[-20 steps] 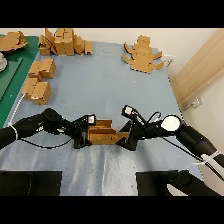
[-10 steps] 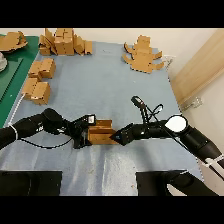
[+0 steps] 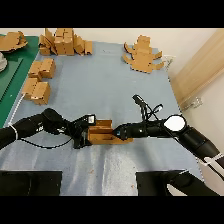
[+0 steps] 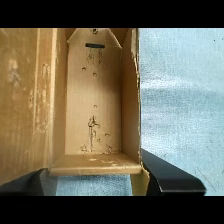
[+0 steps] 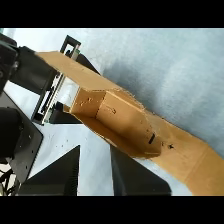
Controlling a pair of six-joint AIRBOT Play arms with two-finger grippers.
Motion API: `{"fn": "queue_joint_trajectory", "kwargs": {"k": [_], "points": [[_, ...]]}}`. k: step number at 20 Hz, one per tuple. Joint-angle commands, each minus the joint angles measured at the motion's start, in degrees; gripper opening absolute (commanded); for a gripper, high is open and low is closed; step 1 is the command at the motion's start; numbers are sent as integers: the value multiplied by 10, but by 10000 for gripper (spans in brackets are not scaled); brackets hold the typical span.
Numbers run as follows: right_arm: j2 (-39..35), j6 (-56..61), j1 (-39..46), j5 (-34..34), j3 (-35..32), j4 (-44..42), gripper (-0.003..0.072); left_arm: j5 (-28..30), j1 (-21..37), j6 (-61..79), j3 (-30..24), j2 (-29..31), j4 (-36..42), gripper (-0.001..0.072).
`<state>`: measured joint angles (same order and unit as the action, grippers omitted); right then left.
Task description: Fold the box.
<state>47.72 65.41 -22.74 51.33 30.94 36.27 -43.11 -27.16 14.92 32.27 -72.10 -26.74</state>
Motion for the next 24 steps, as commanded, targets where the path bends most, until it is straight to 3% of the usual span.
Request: {"fn": "queue_joint_trajectory", "kwargs": {"k": [1,2,3,5,12,15,20,24], "points": [[13,37,-1,-13,0,-12,278,0,0,0,0,0,0,408],[19,38,-1,-21,0,-32,205,0,0,0,0,0,0,408],[27,37,-1,-30,1,-63,-1,0,0,0,0,0,0,408],[62,26,3,-43,11,-100,4,0,0,0,0,0,0,408],[290,-45,25,74,198,-113,2,0,0,0,0,0,0,408],[370,-54,29,91,221,-115,2,0,0,0,0,0,0,408],[431,-75,30,80,220,-112,2,0,0,0,0,0,0,408],[415,-131,49,83,221,-141,2,0,0,0,0,0,0,408]]}}
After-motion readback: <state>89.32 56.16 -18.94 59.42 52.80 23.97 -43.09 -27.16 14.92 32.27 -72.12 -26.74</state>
